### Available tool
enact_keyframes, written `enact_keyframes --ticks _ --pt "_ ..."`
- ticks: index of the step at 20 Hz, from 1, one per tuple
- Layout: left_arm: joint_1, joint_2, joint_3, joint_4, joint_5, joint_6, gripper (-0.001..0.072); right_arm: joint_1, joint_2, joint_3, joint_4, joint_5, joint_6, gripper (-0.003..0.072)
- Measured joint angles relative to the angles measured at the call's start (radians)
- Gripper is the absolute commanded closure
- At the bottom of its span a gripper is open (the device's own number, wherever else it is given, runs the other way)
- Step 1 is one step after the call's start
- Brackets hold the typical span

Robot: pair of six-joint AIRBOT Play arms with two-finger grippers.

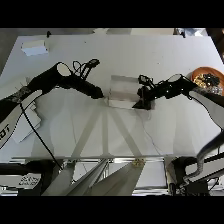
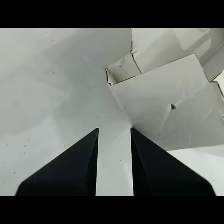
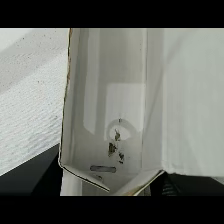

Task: Fold the box and place the chain.

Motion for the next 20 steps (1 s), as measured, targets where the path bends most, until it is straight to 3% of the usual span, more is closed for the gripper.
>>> enact_keyframes --ticks 4,6,10,16,17,20 --pt "0.0 0.0 0.0 -0.065 0.001 0.023 0.0412 0.0 0.0 0.0 0.0 0.0 0.0 0.0394" --pt "0.0 -0.002 0.0 -0.094 0.004 0.036 0.0257 0.0 0.0 0.0 0.0 0.0 0.0 0.0394" --pt "-0.003 -0.014 0.0 -0.126 0.005 0.053 0.0177 0.0 0.0 0.0 0.0 0.0 0.0 0.0394" --pt "-0.024 -0.047 0.0 -0.2 0.031 0.071 0.0165 0.0 0.0 0.0 0.0 0.0 0.0 0.0394" --pt "-0.028 -0.053 0.0 -0.211 0.039 0.071 0.0128 0.0 0.0 0.0 0.0 0.0 0.0 0.0394" --pt "-0.041 -0.068 0.0 -0.237 0.051 0.074 0.0118 0.0 0.0 0.0 0.0 0.0 0.0 0.0394"
